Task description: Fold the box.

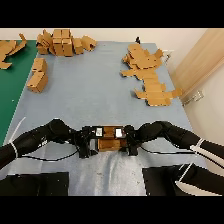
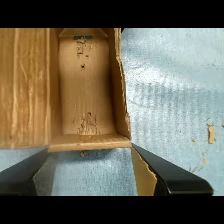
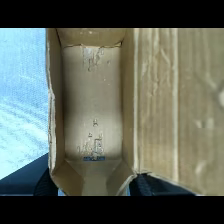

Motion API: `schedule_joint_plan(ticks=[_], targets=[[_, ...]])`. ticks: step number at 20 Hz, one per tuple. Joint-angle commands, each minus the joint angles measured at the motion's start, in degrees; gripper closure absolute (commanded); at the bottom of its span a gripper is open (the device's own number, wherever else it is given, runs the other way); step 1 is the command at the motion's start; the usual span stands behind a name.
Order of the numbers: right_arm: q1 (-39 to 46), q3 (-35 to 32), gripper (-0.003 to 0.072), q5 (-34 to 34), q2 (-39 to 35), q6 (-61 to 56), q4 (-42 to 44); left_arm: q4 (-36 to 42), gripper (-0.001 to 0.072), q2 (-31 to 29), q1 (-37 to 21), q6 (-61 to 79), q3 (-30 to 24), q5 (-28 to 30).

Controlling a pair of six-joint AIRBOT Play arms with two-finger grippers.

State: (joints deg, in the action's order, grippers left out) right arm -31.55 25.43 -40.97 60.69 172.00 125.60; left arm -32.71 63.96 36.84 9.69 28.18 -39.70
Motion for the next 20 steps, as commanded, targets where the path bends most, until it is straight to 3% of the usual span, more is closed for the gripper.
schedule_joint_plan(ticks=[1,11,20], targets=[[0.04,0.04,0.0187,0.0,0.02,-0.07,0.07,0.17,0.0011,0.98,1.03,0.15,-0.04,1.44],[0.04,0.04,0.0187,0.02,0.02,-0.04,0.07,0.7,0.001,1.55,1.03,-0.31,-0.04,6.64],[0.04,0.04,0.0187,0.02,0.02,-0.07,0.07,1.92,0.001,1.77,1.49,-0.02,-0.04,6.34]])
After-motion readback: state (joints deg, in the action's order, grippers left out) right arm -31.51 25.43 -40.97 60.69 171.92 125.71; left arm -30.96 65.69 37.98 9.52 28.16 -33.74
